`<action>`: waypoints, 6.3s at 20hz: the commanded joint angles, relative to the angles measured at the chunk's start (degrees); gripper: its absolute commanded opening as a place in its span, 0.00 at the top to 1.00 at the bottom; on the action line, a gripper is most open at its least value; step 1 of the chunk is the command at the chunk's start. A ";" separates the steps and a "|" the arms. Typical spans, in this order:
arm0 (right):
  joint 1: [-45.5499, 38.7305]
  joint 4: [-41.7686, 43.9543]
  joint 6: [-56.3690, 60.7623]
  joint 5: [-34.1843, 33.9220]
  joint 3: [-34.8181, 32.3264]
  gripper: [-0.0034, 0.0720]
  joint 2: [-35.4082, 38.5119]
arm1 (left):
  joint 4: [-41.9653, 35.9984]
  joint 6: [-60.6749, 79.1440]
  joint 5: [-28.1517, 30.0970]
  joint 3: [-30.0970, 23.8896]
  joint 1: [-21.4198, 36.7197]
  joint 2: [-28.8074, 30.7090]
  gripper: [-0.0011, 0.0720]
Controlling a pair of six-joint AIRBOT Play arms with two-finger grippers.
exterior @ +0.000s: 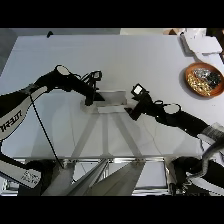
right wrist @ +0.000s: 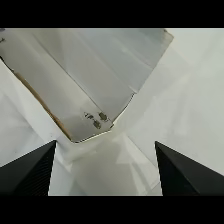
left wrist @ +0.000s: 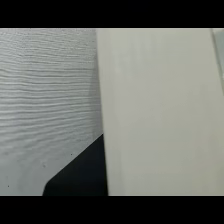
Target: Fold the box and place the chain.
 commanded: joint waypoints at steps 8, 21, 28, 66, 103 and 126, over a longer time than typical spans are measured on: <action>-4.48 -9.57 -2.19 9.07 1.92 0.04 -2.84 | 0.04 0.09 -0.07 -0.02 -0.04 0.02 0.97; -6.14 -7.85 -11.10 17.11 5.29 0.04 -4.68 | 0.04 0.09 -0.09 -0.02 -0.04 0.02 0.97; -7.61 -8.15 -10.86 17.11 -3.26 0.04 8.24 | 0.04 0.09 -0.07 -0.02 -0.04 0.02 0.97; 4.11 8.59 -4.37 -3.72 -1.07 0.04 -1.81 | 0.02 0.11 -0.07 -0.02 -0.02 0.02 0.97; -6.71 8.79 -26.73 24.35 9.20 0.04 -17.03 | 0.04 0.09 -0.11 -0.02 -0.04 0.02 0.97; -5.29 6.36 -27.32 24.63 9.27 0.04 -17.00 | 0.04 0.09 -0.09 -0.02 -0.04 0.02 0.97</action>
